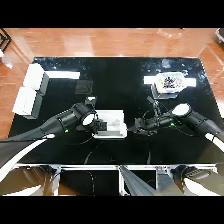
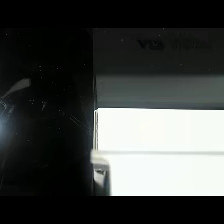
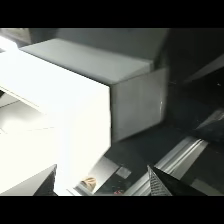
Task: Fold the box and place the chain.
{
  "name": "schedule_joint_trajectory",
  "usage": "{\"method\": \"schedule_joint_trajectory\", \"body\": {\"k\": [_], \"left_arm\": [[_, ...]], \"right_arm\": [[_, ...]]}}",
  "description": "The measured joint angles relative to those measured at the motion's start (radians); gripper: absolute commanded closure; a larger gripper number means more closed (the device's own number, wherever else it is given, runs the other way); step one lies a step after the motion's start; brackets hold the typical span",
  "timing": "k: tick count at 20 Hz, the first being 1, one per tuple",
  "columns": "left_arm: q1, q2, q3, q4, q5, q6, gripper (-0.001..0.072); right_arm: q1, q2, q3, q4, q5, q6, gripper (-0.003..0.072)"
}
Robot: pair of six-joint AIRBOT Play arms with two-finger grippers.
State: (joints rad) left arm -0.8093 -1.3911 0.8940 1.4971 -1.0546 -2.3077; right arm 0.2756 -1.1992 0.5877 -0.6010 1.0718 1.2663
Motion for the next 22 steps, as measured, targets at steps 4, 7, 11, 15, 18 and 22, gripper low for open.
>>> {"method": "schedule_joint_trajectory", "body": {"k": [4, 7, 11, 15, 18, 22], "left_arm": [[0.000, 0.000, 0.000, 0.000, 0.000, 0.000, 0.0690], [0.000, 0.000, 0.000, 0.000, 0.000, 0.000, 0.0690], [0.000, 0.000, 0.000, 0.000, 0.000, 0.000, 0.0690], [0.000, 0.000, 0.000, 0.001, 0.000, 0.000, 0.0690], [0.000, 0.000, 0.000, 0.001, 0.000, 0.000, 0.0690], [0.000, 0.000, 0.000, 0.001, 0.000, 0.003, 0.0690]], "right_arm": [[0.017, 0.000, 0.033, 0.005, 0.013, 0.003, 0.0020], [0.073, 0.000, 0.043, 0.004, -0.019, 0.024, 0.0021], [0.168, 0.000, 0.049, -0.001, -0.097, 0.079, 0.0103], [0.253, -0.001, 0.071, -0.074, -0.165, 0.195, 0.0104], [0.311, -0.001, 0.116, -0.204, -0.193, 0.320, 0.0104], [0.365, -0.010, 0.177, -0.346, -0.209, 0.481, 0.0104]]}}
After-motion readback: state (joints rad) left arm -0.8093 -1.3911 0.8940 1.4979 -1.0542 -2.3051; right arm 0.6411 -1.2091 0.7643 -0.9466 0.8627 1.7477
